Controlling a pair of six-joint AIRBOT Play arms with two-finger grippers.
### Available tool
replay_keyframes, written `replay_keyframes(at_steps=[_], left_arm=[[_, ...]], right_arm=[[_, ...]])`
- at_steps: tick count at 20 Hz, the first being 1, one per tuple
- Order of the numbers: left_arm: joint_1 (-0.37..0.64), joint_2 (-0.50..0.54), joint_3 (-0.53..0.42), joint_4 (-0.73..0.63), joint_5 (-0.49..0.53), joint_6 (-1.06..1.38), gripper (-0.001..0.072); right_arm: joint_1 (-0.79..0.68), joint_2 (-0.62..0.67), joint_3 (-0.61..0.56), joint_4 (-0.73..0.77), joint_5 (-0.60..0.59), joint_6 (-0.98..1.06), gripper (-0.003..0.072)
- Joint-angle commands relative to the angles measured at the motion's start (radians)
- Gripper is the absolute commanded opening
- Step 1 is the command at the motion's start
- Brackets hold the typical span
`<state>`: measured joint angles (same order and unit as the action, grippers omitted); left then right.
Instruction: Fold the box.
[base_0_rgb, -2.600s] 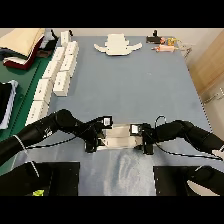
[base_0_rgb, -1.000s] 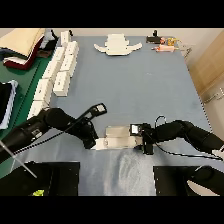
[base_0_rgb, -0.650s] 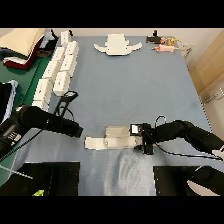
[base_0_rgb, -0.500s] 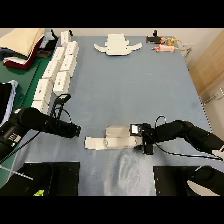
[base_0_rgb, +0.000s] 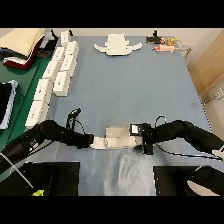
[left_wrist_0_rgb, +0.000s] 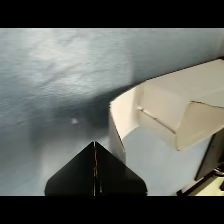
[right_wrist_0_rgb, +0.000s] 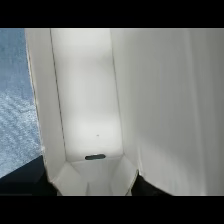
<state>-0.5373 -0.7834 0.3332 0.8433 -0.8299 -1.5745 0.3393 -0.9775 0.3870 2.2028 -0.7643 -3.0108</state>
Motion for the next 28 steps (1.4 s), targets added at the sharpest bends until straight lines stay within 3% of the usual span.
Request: replay_keyframes(at_steps=[1, 4, 5, 6, 7, 17, 28], left_arm=[[-0.13, -0.018, -0.015, -0.114, 0.176, -0.005, 0.0015], [-0.173, -0.017, -0.013, -0.15, 0.214, -0.005, 0.0029], [-0.173, -0.016, -0.009, -0.151, 0.214, -0.005, 0.0283], [-0.173, -0.014, -0.004, -0.152, 0.218, -0.005, 0.0484], [-0.173, -0.013, 0.003, -0.151, 0.218, -0.005, 0.0459], [-0.172, -0.015, 0.061, -0.143, 0.228, -0.004, 0.046], [-0.172, -0.014, 0.048, 0.082, 0.228, -0.154, 0.046]], right_arm=[[0.001, 0.0, 0.0, 0.0, 0.0, 0.0, 0.047], [0.001, 0.0, 0.0, 0.0, 0.001, 0.0, 0.047], [0.001, 0.0, 0.0, 0.0, 0.0, 0.0, 0.047], [0.001, 0.0, 0.0, 0.0, 0.0, 0.0, 0.047], [0.001, 0.0, 0.0, 0.0, 0.001, 0.0, 0.047], [0.001, 0.0, 0.0, 0.0, 0.0, 0.0, 0.047], [0.001, 0.0, 0.0, 0.0, 0.0, 0.0, 0.047]])
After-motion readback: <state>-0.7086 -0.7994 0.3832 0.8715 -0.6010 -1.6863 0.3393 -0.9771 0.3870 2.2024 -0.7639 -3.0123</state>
